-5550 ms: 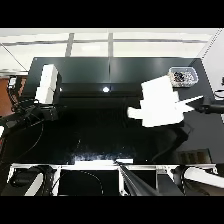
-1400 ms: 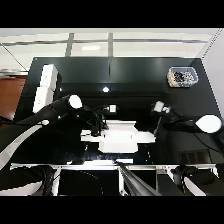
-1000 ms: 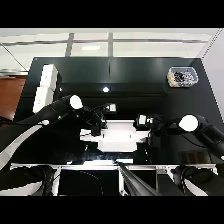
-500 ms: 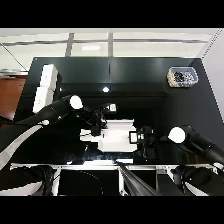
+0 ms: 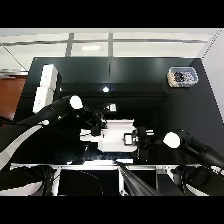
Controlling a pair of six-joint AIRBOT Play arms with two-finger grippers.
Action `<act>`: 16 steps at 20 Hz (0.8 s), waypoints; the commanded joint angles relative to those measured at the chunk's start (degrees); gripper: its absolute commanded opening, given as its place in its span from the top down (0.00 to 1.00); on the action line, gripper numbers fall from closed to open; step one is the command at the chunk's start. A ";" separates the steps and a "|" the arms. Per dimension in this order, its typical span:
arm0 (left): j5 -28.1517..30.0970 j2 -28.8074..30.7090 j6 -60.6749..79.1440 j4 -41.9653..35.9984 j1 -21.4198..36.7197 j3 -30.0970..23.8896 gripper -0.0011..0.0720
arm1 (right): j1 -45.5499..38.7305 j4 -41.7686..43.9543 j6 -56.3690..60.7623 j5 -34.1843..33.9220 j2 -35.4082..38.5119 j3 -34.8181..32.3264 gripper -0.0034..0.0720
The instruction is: Fold the box and place the chain.
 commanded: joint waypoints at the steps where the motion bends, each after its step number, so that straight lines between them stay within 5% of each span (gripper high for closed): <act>1: 0.02 -0.04 0.02 0.00 -0.02 -0.04 0.95 | -0.87 -1.99 7.21 -1.14 0.33 1.36 0.01; 16: 0.00 -0.04 0.02 0.00 -0.02 -0.04 0.95 | -8.09 -3.28 7.74 -4.33 3.39 4.66 0.01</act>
